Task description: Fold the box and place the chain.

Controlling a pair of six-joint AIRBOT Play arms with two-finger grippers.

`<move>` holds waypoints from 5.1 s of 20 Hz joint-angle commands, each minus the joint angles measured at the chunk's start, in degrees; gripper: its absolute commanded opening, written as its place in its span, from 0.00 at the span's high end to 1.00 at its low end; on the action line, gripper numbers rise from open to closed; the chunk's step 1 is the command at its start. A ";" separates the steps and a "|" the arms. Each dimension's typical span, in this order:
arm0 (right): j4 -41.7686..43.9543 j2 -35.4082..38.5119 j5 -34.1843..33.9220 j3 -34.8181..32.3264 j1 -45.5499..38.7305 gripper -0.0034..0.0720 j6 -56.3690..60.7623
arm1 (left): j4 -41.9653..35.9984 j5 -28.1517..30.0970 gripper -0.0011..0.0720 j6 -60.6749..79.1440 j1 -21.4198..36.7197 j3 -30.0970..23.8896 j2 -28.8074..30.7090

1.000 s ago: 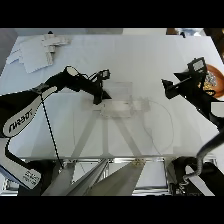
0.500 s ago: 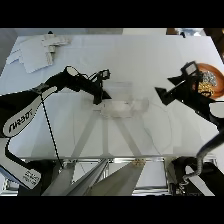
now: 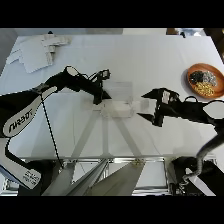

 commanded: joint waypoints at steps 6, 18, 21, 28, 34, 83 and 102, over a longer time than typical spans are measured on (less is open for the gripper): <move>0.24 14.19 7.67 3.13 4.02 0.13 -1.70 | 0.02 0.04 0.97 0.02 -0.04 -0.02 0.00; -5.07 2.12 -6.99 -12.31 4.02 0.04 -3.58 | 0.00 0.04 0.97 0.02 -0.04 -0.02 0.00; 0.42 -6.64 -13.73 -12.31 4.02 0.04 -7.96 | 0.02 0.02 0.97 0.02 -0.04 -0.02 0.00; 12.13 -17.22 -26.18 -12.04 4.02 0.04 -22.62 | 0.02 0.02 0.97 0.02 -0.04 -0.02 0.00; 29.07 -24.57 -24.68 -9.57 4.02 0.04 -39.04 | 0.02 0.04 0.97 0.02 -0.04 -0.02 0.00; 4.66 -40.24 3.76 15.41 -6.32 0.04 -9.57 | 0.02 0.04 0.97 0.02 -0.04 -0.02 0.00; 1.42 -48.35 7.21 21.24 -4.83 0.04 -9.81 | 0.02 0.02 0.97 0.02 -0.04 -0.02 0.00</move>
